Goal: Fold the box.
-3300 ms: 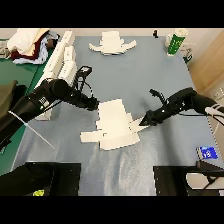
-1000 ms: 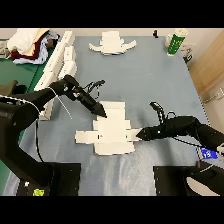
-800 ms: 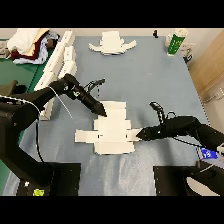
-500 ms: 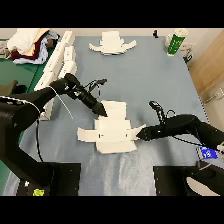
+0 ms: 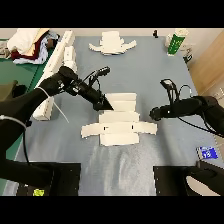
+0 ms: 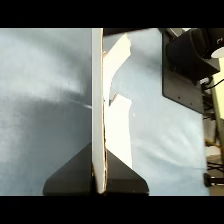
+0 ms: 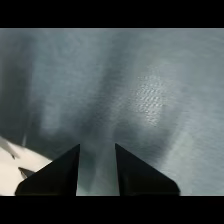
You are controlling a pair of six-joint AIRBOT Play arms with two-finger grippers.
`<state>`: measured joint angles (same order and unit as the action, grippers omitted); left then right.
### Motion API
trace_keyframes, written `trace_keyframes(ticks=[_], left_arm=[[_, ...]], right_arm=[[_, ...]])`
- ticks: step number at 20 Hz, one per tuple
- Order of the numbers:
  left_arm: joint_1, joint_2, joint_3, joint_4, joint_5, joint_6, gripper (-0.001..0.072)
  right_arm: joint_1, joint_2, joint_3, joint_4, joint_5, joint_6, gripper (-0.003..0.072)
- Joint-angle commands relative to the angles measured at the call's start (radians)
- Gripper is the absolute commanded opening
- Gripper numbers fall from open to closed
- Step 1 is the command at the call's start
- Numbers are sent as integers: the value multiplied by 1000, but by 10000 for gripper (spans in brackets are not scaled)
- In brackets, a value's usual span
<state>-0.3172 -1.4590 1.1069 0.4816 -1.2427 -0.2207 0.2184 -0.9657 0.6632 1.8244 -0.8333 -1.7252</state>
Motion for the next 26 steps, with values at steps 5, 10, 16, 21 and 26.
trace_keyframes(ticks=[5, 10, 16, 21, 26], left_arm=[[-159, 339, -418, -236, 504, 507, 7], [-310, 512, -629, -251, 767, 632, 9], [-343, 473, -688, -276, 773, 607, 13], [-342, 447, -685, -276, 777, 587, 13], [-340, 457, -663, -271, 770, 588, 14]], right_arm=[[-15, 0, 37, -61, 8, 191, 98], [-15, 0, 37, -17, 50, 191, 97], [-12, 0, 36, 18, 77, 191, 97], [-11, 0, 35, 24, 76, 191, 97], [-11, 0, 35, 35, 76, 191, 97]])
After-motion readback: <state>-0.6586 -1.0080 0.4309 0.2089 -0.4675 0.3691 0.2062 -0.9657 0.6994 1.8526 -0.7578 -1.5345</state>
